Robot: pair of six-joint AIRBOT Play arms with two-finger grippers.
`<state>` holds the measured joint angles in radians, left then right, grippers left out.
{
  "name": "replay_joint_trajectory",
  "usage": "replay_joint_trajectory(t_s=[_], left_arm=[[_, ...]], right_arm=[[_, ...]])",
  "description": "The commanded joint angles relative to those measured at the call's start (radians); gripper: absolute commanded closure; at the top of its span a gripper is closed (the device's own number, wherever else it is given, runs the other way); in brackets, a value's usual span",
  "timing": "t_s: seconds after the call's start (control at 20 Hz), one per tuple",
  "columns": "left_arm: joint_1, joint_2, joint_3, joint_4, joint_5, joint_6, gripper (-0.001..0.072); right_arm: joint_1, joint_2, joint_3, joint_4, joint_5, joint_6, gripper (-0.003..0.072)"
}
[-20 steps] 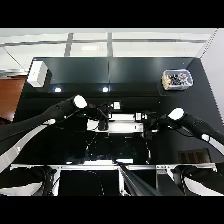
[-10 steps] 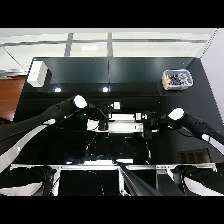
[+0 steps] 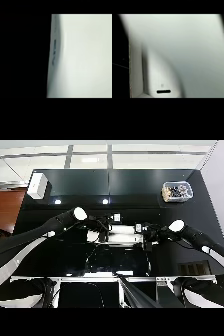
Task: Fold the box and place the chain.
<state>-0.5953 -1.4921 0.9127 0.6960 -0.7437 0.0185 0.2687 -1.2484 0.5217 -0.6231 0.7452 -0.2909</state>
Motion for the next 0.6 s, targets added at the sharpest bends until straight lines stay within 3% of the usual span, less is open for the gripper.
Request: replay_joint_trajectory(t_s=[0.0,0.05,0.1,0.25,0.4,0.45,0.55], left_arm=[[0.005,0.038,0.001,0.012,-0.004,-0.009,0.0222],[0.01,0.061,0.001,0.034,-0.01,-0.028,0.0194],[0.016,0.093,0.001,0.078,-0.025,-0.07,0.0194],[0.052,0.194,0.001,0.274,-0.13,-0.327,0.0195],[0.111,0.27,0.001,0.416,-0.354,-0.636,0.0206],[0.131,0.278,0.001,0.418,-0.44,-0.708,0.0264],[0.15,0.278,-0.005,0.378,-0.59,-0.768,0.0686]], right_arm=[[0.003,0.0,0.0,-0.006,0.003,-0.001,0.0297],[0.003,0.0,0.0,-0.006,0.003,-0.001,0.0403],[0.003,0.0,0.0,-0.006,0.003,-0.001,0.045],[0.003,0.0,0.0,-0.006,0.002,0.0,0.0451],[0.002,0.0,0.0,-0.006,0.002,0.0,0.045],[0.002,0.0,0.0,-0.006,0.002,0.0,0.045],[0.002,0.0,0.0,-0.006,0.002,0.0,0.0449]])
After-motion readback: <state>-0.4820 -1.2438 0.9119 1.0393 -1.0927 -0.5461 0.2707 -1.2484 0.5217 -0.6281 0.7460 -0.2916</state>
